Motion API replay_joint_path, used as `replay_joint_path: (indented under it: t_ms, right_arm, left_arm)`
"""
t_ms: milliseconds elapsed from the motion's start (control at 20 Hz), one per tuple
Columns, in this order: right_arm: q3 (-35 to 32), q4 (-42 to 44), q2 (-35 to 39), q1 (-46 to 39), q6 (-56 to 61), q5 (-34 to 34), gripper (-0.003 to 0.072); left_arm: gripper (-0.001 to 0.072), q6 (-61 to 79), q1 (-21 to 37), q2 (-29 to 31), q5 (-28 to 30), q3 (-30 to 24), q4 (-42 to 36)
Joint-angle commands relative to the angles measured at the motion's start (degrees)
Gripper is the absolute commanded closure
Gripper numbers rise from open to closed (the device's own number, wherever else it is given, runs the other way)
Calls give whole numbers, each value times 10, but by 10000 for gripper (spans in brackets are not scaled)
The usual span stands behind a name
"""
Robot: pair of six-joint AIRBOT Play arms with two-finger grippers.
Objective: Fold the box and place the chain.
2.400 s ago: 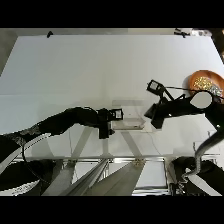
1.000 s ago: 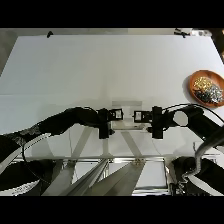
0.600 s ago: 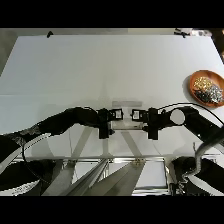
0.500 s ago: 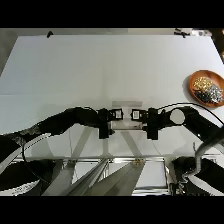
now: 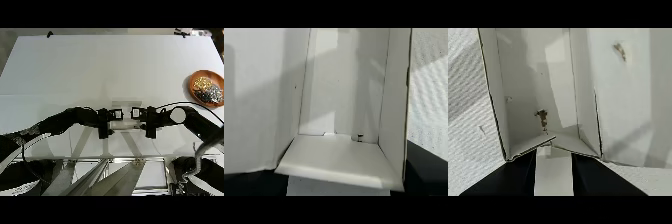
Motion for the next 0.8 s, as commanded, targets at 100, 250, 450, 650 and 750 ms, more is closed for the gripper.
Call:
replay_joint_path:
  t_ms: [100,250,450,650,750]
  right_arm:
    - [0,23,-6,37,-26,-17,536]
    - [0,22,-20,42,-26,-31,536]
    - [0,18,-30,42,-25,-30,526]
    - [2,19,-11,42,-21,-52,527]
    - [2,13,14,38,-21,-52,528]
  left_arm:
    - [572,-1,0,0,-2,0,-2]
    - [572,-1,0,0,-1,0,-2]
    - [572,-1,0,0,-2,0,-2]
    - [572,-1,0,0,-2,0,-2]
    - [572,-1,0,0,-1,0,-2]
